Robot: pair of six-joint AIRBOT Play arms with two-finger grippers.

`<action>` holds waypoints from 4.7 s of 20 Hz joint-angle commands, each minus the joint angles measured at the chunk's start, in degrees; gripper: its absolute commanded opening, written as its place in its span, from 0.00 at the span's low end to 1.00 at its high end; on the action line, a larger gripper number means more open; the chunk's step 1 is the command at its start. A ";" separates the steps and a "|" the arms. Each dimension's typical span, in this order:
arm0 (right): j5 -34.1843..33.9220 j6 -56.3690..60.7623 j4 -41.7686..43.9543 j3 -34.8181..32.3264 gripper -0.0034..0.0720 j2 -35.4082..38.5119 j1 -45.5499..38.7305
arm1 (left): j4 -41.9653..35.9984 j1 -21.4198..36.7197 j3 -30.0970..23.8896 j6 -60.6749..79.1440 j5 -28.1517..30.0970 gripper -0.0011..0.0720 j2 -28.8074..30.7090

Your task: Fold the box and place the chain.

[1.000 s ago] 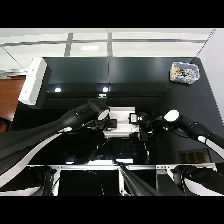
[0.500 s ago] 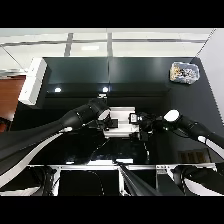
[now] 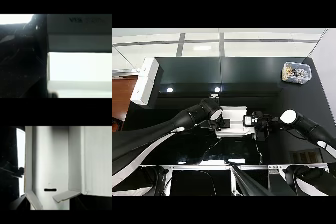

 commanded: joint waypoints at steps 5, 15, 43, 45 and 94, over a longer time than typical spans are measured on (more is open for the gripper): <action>1.46 -0.76 0.59 0.04 0.33 1.05 0.02 | 0.02 -0.02 -0.04 0.07 -0.04 0.05 -0.02; -0.17 -0.76 16.59 -0.02 0.34 -4.31 1.60 | 0.00 -0.02 -0.04 0.04 0.02 0.05 -0.02; 17.84 72.83 7.34 -3.98 0.06 -7.02 -23.65 | -0.63 0.22 -0.04 0.04 -0.26 0.05 -0.02; 15.74 67.45 12.33 -3.34 0.06 -7.76 -19.69 | -0.63 0.22 -0.04 0.04 -0.28 0.05 -0.02; 17.16 138.59 -45.11 24.04 0.59 -14.93 21.29 | -0.63 0.22 -0.04 0.04 -0.26 0.05 -0.04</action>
